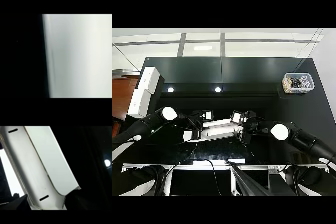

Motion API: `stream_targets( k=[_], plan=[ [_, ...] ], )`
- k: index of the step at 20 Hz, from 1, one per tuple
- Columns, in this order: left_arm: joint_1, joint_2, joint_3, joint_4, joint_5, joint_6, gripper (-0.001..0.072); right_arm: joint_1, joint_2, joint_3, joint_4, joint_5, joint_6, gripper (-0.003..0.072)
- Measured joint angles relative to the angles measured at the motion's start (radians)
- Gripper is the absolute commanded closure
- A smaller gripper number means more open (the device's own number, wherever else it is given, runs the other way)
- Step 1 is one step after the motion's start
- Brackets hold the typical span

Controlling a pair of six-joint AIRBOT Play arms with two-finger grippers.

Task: Fold the box and place the chain.

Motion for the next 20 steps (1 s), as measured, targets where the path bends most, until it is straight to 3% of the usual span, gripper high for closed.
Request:
stream_targets(
  k=[7,11,16,20],
  plan=[
    [0.000,0.000,0.000,0.000,-0.001,0.000,0.0681,-0.008,-0.003,0.000,0.028,0.011,-0.068,-0.0010],
    [0.000,0.000,0.000,0.000,-0.002,0.000,0.0681,-0.029,-0.032,0.000,0.162,0.034,-0.211,-0.0009],
    [0.000,0.002,0.000,0.000,-0.006,0.008,0.0681,-0.151,-0.059,0.008,0.356,0.177,-0.406,-0.0009],
    [0.000,0.002,0.000,0.000,-0.002,0.013,0.0681,-0.175,-0.095,0.009,0.431,0.246,-0.501,-0.0009]
  ],
)
